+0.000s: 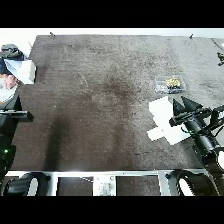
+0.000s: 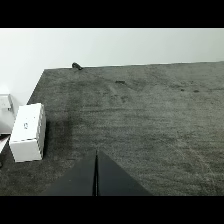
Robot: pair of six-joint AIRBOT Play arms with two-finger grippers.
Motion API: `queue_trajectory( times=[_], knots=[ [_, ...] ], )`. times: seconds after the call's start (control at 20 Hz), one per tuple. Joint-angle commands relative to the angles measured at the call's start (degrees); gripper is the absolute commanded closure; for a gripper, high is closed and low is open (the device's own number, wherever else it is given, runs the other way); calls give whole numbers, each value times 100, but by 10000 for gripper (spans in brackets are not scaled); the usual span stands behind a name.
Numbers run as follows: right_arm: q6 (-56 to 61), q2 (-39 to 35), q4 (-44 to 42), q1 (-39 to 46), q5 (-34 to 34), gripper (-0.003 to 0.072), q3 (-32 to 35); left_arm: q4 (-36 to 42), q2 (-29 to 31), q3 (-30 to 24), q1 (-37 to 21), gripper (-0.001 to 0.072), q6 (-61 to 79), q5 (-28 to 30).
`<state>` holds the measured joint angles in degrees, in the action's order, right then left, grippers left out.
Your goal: Fold the box and place the chain.
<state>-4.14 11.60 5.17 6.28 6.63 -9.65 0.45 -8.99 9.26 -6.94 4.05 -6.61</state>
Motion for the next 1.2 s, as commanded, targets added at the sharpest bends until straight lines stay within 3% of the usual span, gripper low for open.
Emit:
queue_trajectory(
  times=[0.0,0.45,0.6,0.75,0.9,1.05,1.15],
  knots=[
    [2,-4,2,4,4,365,4,-2,-2,-2,0,698,2,2],
    [4,101,236,9,-190,364,-317,0,-2,-2,0,698,2,2],
    [13,815,232,68,-586,364,-916,-2,-2,-2,0,698,2,2],
    [481,1998,236,634,-330,364,-1742,0,-2,-2,0,698,2,2],
    [1040,3300,752,1755,1340,364,-2621,0,-2,-2,0,698,2,2],
    [2909,4454,2975,2938,3338,362,-3713,-2,-2,-2,0,698,2,2],
    [3762,5128,4393,3504,4376,274,-4529,-2,-2,-2,0,697,2,2]
  ],
)
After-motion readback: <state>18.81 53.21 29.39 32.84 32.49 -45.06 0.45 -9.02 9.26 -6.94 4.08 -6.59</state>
